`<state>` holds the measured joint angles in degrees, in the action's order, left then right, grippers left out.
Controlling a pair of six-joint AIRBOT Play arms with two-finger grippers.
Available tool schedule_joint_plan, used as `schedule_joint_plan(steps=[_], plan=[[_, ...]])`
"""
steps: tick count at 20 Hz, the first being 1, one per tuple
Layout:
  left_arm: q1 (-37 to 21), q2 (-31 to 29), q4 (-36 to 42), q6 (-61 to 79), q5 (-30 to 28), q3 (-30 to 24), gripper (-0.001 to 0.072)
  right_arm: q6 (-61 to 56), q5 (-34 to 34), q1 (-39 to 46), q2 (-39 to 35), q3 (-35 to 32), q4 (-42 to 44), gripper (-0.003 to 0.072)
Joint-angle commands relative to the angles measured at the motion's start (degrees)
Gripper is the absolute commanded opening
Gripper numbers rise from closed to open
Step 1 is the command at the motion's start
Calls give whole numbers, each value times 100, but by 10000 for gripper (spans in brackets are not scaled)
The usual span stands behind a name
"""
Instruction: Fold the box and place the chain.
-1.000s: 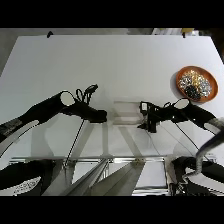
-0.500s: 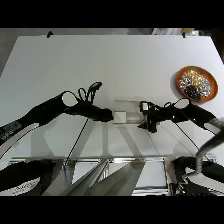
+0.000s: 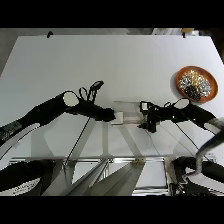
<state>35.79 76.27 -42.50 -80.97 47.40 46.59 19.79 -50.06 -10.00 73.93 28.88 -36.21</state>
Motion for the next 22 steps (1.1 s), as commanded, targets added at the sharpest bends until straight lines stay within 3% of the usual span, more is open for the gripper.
schedule_joint_plan(steps=[1, 4, 10, 17, 22], plan=[[168, 11, -988, -918, 13, 251, 301, -2, -11, 0, -2, 4, 0, 402], [411, 122, -1687, -1574, 286, 662, 301, -2, -11, 0, -2, 4, 0, 402], [844, 544, -1932, -1982, 400, 1054, 298, -2, -9, 0, -2, 4, 0, 402], [1062, 643, -2638, -3303, 345, 1130, 289, -2, -9, 0, -2, 4, 0, 402], [1233, 990, -3051, -4028, 826, 1753, 288, -2, -9, 0, -2, 4, 0, 402]])
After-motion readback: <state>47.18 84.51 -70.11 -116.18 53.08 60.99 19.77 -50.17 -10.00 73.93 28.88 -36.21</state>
